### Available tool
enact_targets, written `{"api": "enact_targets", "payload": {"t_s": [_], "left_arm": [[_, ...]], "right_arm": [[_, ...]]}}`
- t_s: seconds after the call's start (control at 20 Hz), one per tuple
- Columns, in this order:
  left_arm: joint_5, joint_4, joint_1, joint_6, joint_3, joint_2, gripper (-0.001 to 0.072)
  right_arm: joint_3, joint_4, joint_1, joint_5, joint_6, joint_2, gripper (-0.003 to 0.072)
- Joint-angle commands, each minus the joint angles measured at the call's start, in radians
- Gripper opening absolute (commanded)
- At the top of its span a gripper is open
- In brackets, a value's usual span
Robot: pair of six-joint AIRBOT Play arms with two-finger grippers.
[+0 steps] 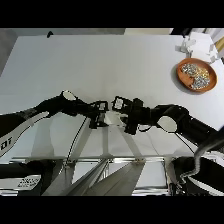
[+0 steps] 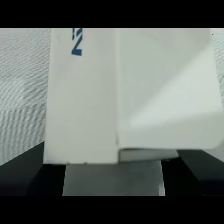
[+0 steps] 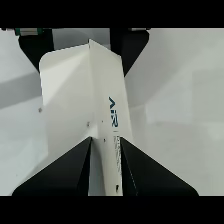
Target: Fold the box and place the chain.
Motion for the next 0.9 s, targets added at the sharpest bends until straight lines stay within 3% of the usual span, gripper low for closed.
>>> {"api": "enact_targets", "payload": {"t_s": [0.0, 0.1, 0.2, 0.85], "left_arm": [[0.003, -0.001, 0.001, -0.001, 0.000, 0.000, 0.0273], [0.003, -0.001, 0.001, -0.001, 0.000, 0.000, 0.0273], [0.003, -0.001, 0.001, -0.001, 0.000, 0.000, 0.0273], [0.003, -0.001, 0.001, -0.001, 0.000, 0.000, 0.0273]], "right_arm": [[-0.020, -0.001, 0.000, 0.005, -0.020, 0.003, 0.0186], [-0.021, -0.003, 0.000, -0.011, -0.019, 0.003, 0.0148], [-0.021, -0.003, 0.000, -0.040, -0.019, 0.003, 0.0045], [-0.060, -0.028, 0.000, -0.071, -0.016, -0.010, 0.0041]]}}
